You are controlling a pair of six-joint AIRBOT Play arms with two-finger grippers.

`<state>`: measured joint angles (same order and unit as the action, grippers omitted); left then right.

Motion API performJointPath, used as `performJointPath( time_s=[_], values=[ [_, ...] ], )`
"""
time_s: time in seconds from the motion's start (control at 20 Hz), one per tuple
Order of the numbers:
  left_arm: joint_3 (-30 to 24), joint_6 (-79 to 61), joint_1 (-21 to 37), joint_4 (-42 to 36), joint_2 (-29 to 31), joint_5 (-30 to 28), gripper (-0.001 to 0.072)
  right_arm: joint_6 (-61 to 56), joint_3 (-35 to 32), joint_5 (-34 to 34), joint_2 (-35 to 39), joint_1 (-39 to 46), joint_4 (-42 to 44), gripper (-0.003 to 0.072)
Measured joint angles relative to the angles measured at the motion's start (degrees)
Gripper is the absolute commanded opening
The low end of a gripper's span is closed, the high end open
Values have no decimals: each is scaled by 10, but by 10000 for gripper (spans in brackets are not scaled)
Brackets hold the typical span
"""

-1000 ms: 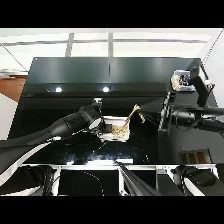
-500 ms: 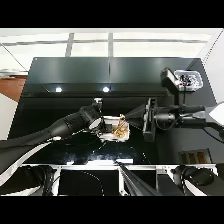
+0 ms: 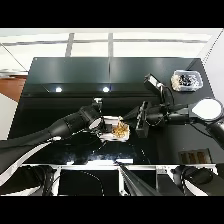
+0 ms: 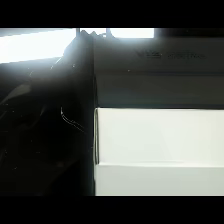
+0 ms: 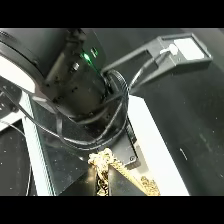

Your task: Fold the box and place the chain.

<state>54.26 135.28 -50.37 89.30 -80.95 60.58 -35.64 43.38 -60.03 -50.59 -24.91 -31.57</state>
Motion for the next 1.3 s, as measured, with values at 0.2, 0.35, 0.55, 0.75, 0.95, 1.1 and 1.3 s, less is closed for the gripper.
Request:
performJointPath(
  time_s=[0.2, 0.35, 0.55, 0.75, 0.95, 1.1, 1.3],
  values=[
    [0, 0, 0, 0, 0, 0, 33, 0, -2, 6, -8, 2, -12, 536],
    [0, 0, 0, 0, 0, 0, 33, -13, -2, -18, -10, 19, -67, 536],
    [0, 0, 0, 0, 0, 1, 33, -43, -31, -40, -10, 39, -209, 720],
    [0, 0, 0, 0, 0, 1, 33, -32, -121, 45, -11, 39, -266, 720],
    [0, 0, 0, 0, 0, 3, 33, 105, -196, 153, -13, 14, -240, 720],
    [0, 0, 0, 0, 0, 3, 33, 201, -217, 191, -30, 5, -191, 720],
    [0, 0, 0, 0, 0, 4, 33, 323, -226, 210, -58, 1, -101, 635]
  ],
)
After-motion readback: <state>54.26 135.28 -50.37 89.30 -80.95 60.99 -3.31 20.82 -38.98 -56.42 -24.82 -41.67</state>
